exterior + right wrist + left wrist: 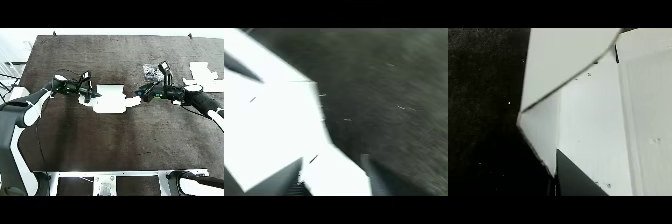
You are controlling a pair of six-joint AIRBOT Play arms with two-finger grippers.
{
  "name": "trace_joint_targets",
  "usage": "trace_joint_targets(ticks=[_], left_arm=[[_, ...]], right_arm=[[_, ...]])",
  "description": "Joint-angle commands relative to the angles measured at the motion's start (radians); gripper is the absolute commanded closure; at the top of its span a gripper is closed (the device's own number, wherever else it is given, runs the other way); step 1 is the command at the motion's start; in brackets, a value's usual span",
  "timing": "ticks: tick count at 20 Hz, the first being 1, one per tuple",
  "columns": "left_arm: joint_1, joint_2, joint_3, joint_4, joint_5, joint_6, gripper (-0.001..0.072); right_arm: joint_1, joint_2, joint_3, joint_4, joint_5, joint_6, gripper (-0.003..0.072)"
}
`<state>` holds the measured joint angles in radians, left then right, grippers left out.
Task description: Fold the box and place the chain.
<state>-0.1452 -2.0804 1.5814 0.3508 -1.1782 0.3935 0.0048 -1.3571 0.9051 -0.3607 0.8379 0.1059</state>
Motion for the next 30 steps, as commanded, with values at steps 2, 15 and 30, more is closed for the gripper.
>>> trace_joint_targets(ticks=[2,15,30], left_arm=[[0.000,-0.001,0.000,0.000,-0.001,0.000,0.0690],[0.000,-0.001,0.000,0.000,0.000,0.000,0.0690],[0.000,0.000,0.000,0.000,0.000,0.000,0.0690]], right_arm=[[0.071,0.043,-0.050,-0.176,0.020,-0.067,0.0046],[0.334,-0.032,-0.092,-0.402,-0.211,-0.128,0.0046],[0.357,-0.069,-0.046,-0.328,-0.437,-0.171,0.0047]])
